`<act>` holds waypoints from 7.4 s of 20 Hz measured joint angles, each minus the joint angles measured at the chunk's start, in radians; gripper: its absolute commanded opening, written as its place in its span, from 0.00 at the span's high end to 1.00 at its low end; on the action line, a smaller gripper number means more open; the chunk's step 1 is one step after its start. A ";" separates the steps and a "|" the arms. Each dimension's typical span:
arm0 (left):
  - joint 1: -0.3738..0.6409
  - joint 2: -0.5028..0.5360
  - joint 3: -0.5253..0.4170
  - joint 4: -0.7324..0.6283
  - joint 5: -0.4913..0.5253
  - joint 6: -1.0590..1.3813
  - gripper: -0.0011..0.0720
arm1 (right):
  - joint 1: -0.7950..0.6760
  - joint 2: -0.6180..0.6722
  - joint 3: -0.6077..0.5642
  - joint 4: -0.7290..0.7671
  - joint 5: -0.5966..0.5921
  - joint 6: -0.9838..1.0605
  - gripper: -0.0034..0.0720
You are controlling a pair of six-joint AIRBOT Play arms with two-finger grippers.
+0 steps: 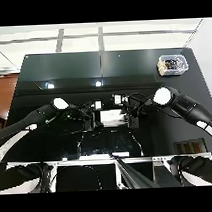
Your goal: Fold the box and place the chain.
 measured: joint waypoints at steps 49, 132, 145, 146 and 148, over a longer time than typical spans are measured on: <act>-0.009 0.106 0.165 0.164 -0.135 -0.299 0.01 | -0.664 0.328 -0.065 -0.025 0.417 0.758 0.94; 0.849 -0.642 1.333 0.858 -0.394 -1.355 0.67 | -0.697 0.344 -0.065 -0.040 0.310 0.823 0.94; 0.829 -0.670 1.398 0.901 -0.385 -1.428 0.00 | -0.697 0.344 -0.065 -0.040 0.306 0.827 0.94; 0.823 -0.649 1.407 0.919 -0.385 -1.438 0.01 | -0.697 0.344 -0.065 -0.040 0.305 0.827 0.94; 0.809 -0.592 1.416 0.943 -0.384 -1.456 0.13 | -0.697 0.344 -0.065 -0.040 0.304 0.826 0.93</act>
